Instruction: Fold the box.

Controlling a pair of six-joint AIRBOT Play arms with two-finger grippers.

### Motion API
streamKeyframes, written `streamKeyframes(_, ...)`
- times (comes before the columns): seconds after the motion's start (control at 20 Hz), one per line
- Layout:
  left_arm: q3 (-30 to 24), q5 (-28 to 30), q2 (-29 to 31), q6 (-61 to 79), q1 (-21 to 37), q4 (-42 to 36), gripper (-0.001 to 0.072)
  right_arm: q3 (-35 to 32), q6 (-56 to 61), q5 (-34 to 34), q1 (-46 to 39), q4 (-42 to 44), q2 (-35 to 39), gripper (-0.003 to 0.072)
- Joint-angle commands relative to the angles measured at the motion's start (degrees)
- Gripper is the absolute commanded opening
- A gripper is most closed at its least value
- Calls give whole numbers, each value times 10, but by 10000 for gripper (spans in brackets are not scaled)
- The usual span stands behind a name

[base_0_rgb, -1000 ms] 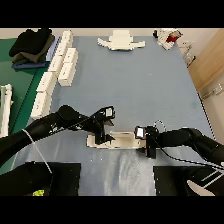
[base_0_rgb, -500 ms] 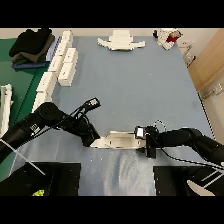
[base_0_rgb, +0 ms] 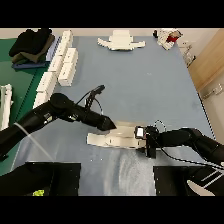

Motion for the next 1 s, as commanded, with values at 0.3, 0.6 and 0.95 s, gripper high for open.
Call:
streamKeyframes(0.3, 39, -66, -211, -2, 35, -66, 14, 1, 0, 0, 0, 0, 0, 566)
streamKeyframes(0.6, 38, -77, -235, -3, 24, -64, 14, 1, 0, 0, 0, 0, 0, 566)
streamKeyframes(0.95, 41, -75, -235, -16, -2, -52, 14, 1, 0, 0, 0, 0, 0, 566)
